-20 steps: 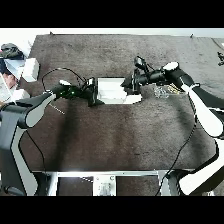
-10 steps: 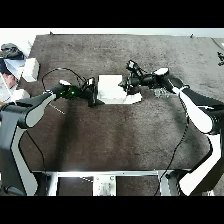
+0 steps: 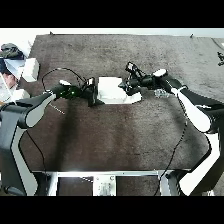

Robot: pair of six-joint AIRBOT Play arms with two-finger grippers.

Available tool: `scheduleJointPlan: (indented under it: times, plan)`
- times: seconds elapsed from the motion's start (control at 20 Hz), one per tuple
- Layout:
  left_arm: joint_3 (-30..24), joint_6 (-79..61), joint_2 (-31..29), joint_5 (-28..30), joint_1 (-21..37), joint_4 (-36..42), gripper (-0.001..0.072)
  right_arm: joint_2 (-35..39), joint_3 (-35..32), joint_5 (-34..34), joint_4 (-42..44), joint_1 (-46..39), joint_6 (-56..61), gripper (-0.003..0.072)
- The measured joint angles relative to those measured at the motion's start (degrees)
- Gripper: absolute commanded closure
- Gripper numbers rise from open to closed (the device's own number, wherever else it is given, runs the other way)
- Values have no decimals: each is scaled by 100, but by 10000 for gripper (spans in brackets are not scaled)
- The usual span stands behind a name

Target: Fold the box and place the chain.

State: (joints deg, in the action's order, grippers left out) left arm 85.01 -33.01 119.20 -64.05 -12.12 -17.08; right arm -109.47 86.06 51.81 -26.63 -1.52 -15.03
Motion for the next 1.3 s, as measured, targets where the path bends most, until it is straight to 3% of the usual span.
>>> scheduleJointPlan:
  times: [0.3, 0.35, 0.4, 0.45, 0.65, 0.95, 1.0, 1.05, 1.25, 1.3]
  plan:
    - [0, -4, 0, -2, 0, -2, 424, 688, -4, 328, -227, -188, -17, 702]
    - [0, -4, 0, -2, 0, -2, 424, 817, -4, 498, -407, -238, -15, 517]
    - [0, -4, 0, -2, 0, -2, 424, 920, -2, 654, -654, -275, 37, 102]
    - [0, -4, 0, -2, 0, -2, 424, 997, -7, 796, -984, -304, 149, 45]
    - [0, -4, 0, -2, 0, -2, 424, 1075, -221, 1010, -1867, -337, 433, 45]
    - [0, -2, 0, -2, 0, -2, 424, 743, -420, 863, -2232, -114, 516, 47]
    - [0, -2, 0, -2, 0, -2, 424, 693, -428, 789, -2240, -57, 492, 83]
    - [0, -2, 0, -2, 0, -2, 424, 651, -435, 721, -2269, -9, 446, 189]
    - [0, -2, 0, -2, 0, 0, 425, 568, -448, 542, -2291, 85, 363, 215]
    - [0, -2, 0, -2, 0, -2, 425, 560, -450, 531, -2288, 96, 356, 338]
